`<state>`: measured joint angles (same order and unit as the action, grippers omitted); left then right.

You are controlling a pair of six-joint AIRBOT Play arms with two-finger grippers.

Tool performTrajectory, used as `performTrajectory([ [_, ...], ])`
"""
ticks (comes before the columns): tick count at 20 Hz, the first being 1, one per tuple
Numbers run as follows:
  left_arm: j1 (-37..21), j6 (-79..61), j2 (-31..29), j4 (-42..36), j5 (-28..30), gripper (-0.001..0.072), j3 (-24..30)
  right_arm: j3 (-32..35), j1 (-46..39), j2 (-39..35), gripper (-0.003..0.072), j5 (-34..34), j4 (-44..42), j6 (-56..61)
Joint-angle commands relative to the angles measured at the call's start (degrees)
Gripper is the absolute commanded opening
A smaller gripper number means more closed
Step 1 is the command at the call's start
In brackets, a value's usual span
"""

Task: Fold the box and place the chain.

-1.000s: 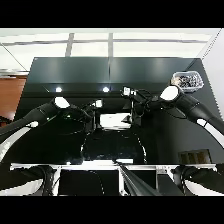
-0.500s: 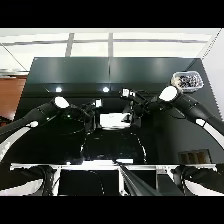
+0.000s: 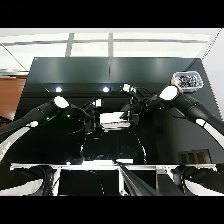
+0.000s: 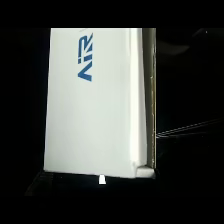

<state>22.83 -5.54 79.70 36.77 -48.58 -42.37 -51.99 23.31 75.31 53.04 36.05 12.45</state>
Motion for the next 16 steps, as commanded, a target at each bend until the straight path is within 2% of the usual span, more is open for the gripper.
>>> performTrajectory([
  [1, 0.0, 0.0, 0.0, 0.0, -0.1, 0.0388, 0.0, 0.0, 0.0, 0.0, 0.0354, -0.8, -0.6, 0.2],
  [2, 0.0, 0.0, 0.0, 0.0, -0.1, 0.0388, 0.0, 0.0, 0.0, 0.0, 0.0353, -0.8, -0.5, 0.2],
  [3, 0.0, 0.0, 0.0, 0.0, -0.1, 0.0388, 0.0, 0.0, 0.0, 0.0, 0.0309, -0.8, -0.2, 0.2],
  [4, 0.0, 0.0, 0.0, 0.0, -0.1, 0.0388, 0.0, 0.0, 0.0, 0.0, 0.0187, -0.5, 0.5, 0.2],
  [16, 0.0, 0.0, 0.0, 0.0, -0.1, 0.0388, 0.0, 0.0, 0.0, 0.0, 0.0207, 2.2, 2.6, 0.7],
])
